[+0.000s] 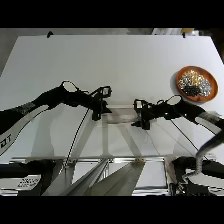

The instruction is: Fold the box and place the chain.

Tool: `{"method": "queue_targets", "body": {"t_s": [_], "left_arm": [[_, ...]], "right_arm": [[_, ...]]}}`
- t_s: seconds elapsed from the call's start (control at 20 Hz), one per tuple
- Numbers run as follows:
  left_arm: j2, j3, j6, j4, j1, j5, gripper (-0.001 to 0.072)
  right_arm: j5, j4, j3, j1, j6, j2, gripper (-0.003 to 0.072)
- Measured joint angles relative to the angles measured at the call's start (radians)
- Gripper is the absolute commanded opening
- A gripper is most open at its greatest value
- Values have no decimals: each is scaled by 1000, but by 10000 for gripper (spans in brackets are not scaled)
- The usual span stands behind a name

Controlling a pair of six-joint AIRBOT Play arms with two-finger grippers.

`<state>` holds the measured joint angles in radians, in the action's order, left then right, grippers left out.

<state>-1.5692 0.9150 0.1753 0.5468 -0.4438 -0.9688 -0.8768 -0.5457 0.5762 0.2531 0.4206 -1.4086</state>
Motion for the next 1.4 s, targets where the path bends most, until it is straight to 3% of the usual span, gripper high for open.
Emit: {"method": "queue_targets", "body": {"t_s": [0.45,0.55,0.6,0.85,0.95,1.1,1.2,1.25,1.35,1.4], "left_arm": [[0,0,0,0,0,0,18],[-1,-1,0,14,-1,8,236],[0,-1,0,12,1,6,293],[9,-1,0,27,9,-17,296],[27,-1,-12,60,22,-20,434],[77,-1,-68,129,57,-25,524],[123,-1,-132,184,87,-25,476],[150,-1,-166,206,98,-31,388],[210,-2,-236,252,113,-50,55],[242,-1,-263,264,114,-68,1]], "right_arm": [[-1,0,0,0,0,0,339],[-1,0,0,0,0,0,339],[-1,1,0,0,2,0,339],[-2,0,0,1,2,-1,339],[-2,0,0,1,1,-1,339],[-2,2,-1,1,-3,-1,339],[-2,2,-1,1,-3,-1,339],[-2,2,-1,1,-2,-1,339],[-2,1,-1,1,-2,-1,339],[-2,1,-1,1,-2,-1,339]]}}
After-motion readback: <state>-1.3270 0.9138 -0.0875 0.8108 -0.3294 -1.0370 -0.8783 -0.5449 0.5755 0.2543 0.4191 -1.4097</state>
